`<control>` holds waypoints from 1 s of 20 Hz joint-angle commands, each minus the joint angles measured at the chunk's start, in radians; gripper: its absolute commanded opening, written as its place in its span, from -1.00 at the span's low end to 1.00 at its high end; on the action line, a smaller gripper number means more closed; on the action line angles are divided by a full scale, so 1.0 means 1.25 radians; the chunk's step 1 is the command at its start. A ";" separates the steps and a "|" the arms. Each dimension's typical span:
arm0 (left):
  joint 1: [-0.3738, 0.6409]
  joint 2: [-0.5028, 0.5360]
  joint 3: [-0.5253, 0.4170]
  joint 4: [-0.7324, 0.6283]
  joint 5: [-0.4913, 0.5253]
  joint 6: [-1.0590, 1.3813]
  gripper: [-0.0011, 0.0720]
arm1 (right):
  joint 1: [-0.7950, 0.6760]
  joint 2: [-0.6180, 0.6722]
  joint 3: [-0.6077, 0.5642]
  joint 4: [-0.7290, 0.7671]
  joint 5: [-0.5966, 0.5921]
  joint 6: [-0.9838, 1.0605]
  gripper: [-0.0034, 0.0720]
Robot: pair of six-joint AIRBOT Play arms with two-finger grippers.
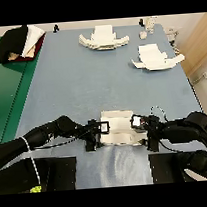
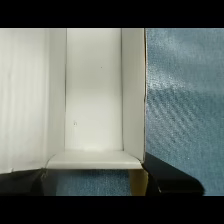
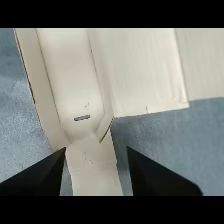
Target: Fold the box.
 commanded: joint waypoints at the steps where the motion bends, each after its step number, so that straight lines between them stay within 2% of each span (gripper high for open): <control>1: 0.000 0.000 0.000 0.000 0.000 0.000 0.11 | 0.000 -0.002 -0.019 0.021 0.034 -0.073 0.66; 8: 0.000 0.000 0.000 0.000 0.000 0.000 0.11 | -0.002 0.022 -0.017 -0.044 0.007 -0.056 0.66; 16: 0.000 0.000 0.000 0.000 0.000 0.000 0.11 | -0.002 0.240 -0.025 -0.055 -0.153 0.111 0.66; 20: 0.000 0.000 0.000 0.000 0.000 0.000 0.11 | -0.002 0.287 -0.076 -0.021 -0.111 0.105 0.66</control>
